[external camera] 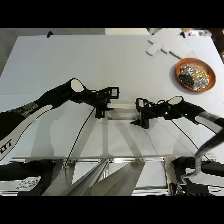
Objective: Fold the box and place the chain.
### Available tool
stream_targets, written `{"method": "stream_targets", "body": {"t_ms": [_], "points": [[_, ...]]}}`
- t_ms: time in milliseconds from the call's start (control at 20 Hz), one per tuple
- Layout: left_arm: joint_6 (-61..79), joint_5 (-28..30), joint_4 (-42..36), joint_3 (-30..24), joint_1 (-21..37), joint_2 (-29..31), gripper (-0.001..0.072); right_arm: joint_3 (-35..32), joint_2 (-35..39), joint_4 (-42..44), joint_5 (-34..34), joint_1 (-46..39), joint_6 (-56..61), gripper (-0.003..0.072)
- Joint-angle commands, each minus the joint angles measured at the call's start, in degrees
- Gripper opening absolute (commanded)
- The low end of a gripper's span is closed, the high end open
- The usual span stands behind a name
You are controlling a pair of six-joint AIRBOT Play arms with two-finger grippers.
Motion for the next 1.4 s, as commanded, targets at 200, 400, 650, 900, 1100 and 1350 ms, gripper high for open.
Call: {"method": "stream_targets", "body": {"t_ms": [200,400,650,900,1100,1350], "points": [[0.0,0.0,0.0,0.0,0.0,0.0,0.0010,0.0,0.0,-0.1,-0.2,0.0,0.0,0.0527],[0.0,0.0,0.0,0.0,0.0,0.0,0.0010,0.0,0.0,-0.1,-0.2,0.0,0.0,0.0527],[0.0,-0.2,0.0,0.0,0.0,0.0,0.0010,0.0,0.0,-0.1,-0.2,0.0,0.0,0.0527],[-0.1,-0.2,0.3,0.0,0.2,0.8,0.0119,0.0,0.0,-0.1,-0.2,0.0,0.0,0.0527],[-2.6,-2.9,2.5,0.0,2.0,5.2,0.0437,0.0,0.0,-0.1,-0.2,0.0,0.0,0.0527],[-19.0,-10.8,14.8,0.0,3.9,13.9,0.0118,0.0,0.0,-0.1,-0.3,0.0,0.0,0.0527]]}}
